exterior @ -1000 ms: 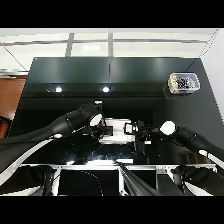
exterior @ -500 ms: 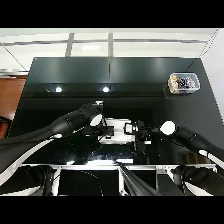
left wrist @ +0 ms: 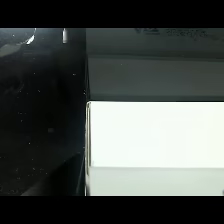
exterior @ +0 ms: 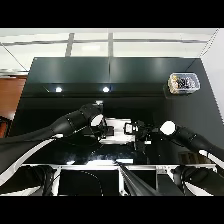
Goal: Fold the box and place the chain.
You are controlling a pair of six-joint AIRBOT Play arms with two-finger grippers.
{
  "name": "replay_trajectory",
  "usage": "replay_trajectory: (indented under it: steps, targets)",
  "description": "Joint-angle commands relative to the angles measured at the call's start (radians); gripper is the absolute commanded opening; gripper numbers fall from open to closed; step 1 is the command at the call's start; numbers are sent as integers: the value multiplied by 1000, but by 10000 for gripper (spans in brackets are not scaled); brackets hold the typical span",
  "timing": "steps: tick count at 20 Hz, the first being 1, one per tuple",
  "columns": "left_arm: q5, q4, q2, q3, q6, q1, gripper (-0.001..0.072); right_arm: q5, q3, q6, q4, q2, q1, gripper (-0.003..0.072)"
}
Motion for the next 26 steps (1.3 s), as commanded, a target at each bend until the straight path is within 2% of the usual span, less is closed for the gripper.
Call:
replay_trajectory:
  steps: [1, 2, 8, 9, 10, 11, 14, 19, 26]
  targets:
    - [-2, -3, -1, 0, 0, 0, 88, 0, 0, 0, 0, 0, 1, 108]
    - [-2, -3, -1, 0, 1, 0, 25, 0, 0, 0, 0, 0, 1, 108]
    - [1, -3, -1, 0, 1, 0, 25, 0, 0, 1, 0, 0, 0, 109]
    - [1, -3, -1, 0, 1, 0, 25, -3, 0, 29, 1, 0, 0, 253]
    - [1, 1, -1, 0, 0, 0, 25, -6, 0, 60, 1, 1, 0, 472]
    - [2, 1, -1, 0, -1, 0, 25, -5, 0, 79, -2, 2, 0, 590]
    - [-6, 0, 0, 0, -1, 2, 25, 9, 5, 112, -47, 29, 0, 588]
    - [-7, 0, 3, 1, -1, 2, 25, 72, 8, 181, -230, 144, -2, 586]
    - [-7, 0, 3, 1, -1, 2, 25, 60, 8, 180, -240, 173, -2, 580]
